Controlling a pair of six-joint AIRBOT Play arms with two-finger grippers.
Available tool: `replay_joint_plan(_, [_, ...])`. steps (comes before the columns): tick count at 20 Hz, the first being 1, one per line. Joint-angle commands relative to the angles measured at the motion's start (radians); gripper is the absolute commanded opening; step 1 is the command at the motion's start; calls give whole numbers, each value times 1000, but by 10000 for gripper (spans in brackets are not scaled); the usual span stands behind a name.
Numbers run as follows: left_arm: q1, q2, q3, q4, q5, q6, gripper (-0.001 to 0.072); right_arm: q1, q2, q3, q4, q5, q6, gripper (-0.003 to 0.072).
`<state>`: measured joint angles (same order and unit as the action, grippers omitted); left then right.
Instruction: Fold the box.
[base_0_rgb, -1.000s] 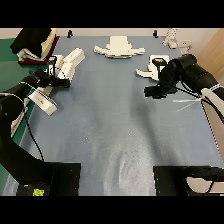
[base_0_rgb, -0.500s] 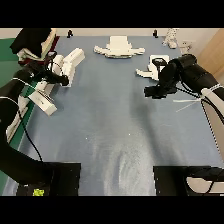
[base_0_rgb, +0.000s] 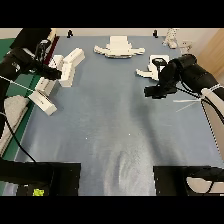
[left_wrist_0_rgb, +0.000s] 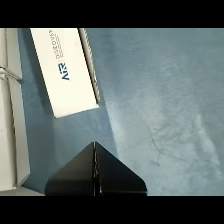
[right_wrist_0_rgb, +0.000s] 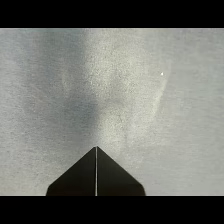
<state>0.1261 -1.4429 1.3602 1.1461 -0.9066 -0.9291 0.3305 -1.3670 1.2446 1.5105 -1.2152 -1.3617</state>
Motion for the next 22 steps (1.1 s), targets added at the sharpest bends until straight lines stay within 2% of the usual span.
replay_joint_plan(1, [-2, 54, 0, 2, -182, -63, 12, 0, -1, 1, 0, 0, 0, 8])
replay_joint_plan(4, [-32, 111, -51, 2, -279, -147, 8, -1, -1, 1, 0, 0, 0, 8])
replay_joint_plan(10, [-224, 335, -359, 3, -194, -312, 8, 0, -1, 1, 0, 0, 0, 8])
replay_joint_plan(14, [-347, 437, -537, 3, -119, -449, 11, 0, -1, 1, 0, 0, 0, 8])
replay_joint_plan(16, [-388, 446, -577, 3, -109, -460, 14, 0, -1, 1, 0, 0, 0, 8])
replay_joint_plan(22, [-409, 445, -582, -11, -114, -459, 14, 0, -1, 1, 0, 0, 0, 8])
